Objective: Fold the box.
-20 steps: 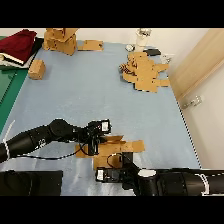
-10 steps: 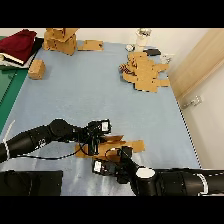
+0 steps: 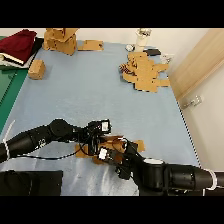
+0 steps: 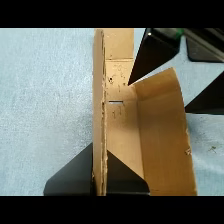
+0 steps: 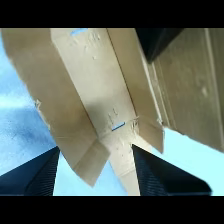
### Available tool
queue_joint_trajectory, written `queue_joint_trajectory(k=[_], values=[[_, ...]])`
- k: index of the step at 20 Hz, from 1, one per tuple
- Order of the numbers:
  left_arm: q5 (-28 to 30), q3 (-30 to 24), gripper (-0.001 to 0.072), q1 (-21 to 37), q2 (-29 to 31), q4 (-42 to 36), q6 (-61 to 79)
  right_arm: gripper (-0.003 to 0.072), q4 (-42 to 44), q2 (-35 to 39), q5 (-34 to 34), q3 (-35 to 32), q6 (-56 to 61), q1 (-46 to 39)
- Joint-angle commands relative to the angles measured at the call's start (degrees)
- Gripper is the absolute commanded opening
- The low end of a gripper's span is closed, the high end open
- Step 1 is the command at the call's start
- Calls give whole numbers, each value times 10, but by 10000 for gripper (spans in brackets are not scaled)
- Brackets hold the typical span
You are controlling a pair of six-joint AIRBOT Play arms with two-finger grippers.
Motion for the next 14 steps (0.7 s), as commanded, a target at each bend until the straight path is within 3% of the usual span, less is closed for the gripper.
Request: queue_joint_trajectory(k=[1,7,14], values=[[0,0,12,0,0,0,0,720,22,43,85,-38,-75,-38],[0,0,12,0,0,0,0,720,-35,72,136,-74,-76,-57],[0,0,12,0,0,0,0,720,-22,102,117,-74,-74,-87]])
